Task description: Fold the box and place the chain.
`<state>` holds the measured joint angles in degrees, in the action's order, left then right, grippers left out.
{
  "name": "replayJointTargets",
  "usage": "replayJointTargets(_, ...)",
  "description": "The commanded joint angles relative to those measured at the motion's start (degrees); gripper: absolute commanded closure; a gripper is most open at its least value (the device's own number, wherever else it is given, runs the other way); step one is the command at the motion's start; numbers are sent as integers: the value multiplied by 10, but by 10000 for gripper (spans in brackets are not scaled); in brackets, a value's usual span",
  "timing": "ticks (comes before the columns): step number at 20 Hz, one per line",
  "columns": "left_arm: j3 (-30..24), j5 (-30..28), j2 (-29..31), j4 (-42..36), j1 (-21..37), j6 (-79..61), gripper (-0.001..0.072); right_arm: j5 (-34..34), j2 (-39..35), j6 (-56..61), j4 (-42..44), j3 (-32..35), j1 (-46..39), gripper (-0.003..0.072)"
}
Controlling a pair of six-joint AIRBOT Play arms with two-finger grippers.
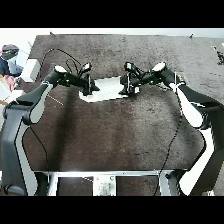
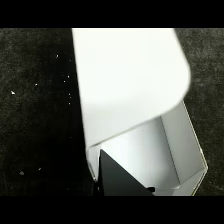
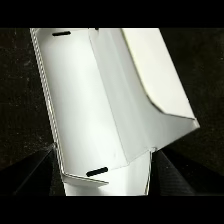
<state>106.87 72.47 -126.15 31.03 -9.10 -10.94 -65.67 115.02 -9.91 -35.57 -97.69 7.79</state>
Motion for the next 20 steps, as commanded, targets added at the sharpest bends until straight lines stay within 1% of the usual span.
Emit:
replayJointTargets(1,0,0,0,0,0,0,696,-15,5,-8,11,-2,1,-34)
replayJointTargets(5,0,0,0,0,0,0,696,-50,36,-10,12,-15,3,-34)
replayJointTargets(10,0,0,0,0,0,0,696,-51,43,-10,9,-15,17,-34)
replayJointTargets(15,0,0,0,0,0,0,696,-47,65,-10,23,-15,8,-34)
replayJointTargets(20,0,0,0,0,0,0,696,-51,67,-30,26,-18,12,-34)
